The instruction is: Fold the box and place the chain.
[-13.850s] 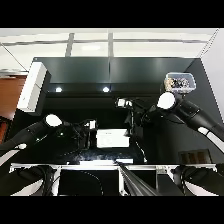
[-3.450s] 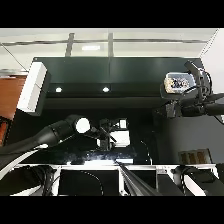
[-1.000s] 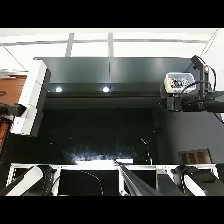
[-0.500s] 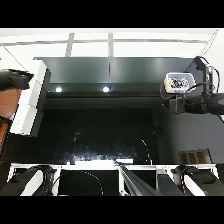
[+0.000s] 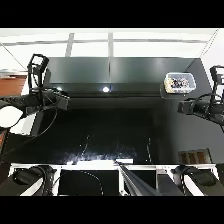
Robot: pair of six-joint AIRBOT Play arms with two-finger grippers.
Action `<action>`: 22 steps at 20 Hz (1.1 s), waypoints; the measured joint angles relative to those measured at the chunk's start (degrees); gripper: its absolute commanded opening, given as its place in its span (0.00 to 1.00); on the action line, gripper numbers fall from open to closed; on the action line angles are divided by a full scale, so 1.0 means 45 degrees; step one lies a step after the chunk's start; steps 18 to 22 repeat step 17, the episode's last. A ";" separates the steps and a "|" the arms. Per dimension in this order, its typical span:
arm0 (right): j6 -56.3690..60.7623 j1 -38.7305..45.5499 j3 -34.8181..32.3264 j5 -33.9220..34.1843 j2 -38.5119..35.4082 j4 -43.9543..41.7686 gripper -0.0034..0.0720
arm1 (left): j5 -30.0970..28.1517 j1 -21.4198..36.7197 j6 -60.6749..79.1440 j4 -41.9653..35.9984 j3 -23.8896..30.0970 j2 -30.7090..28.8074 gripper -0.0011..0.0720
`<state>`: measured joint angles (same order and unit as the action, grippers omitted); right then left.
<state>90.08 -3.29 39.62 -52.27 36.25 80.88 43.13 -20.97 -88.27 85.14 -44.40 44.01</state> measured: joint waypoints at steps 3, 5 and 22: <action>0.0291 0.0000 -0.0194 0.0447 -0.0049 0.0393 0.06 | -0.0151 0.0126 -0.0486 0.0121 0.0160 -0.0199 0.04; 0.0364 0.0000 -0.0257 0.0588 -0.0058 0.0520 0.06 | -0.0107 0.0189 -0.0631 0.0087 0.0209 -0.0243 0.04; 0.0510 -0.0005 -0.0311 0.0787 -0.0073 0.0704 0.06 | -0.0146 0.0253 -0.0806 -0.0034 0.0248 -0.0272 0.04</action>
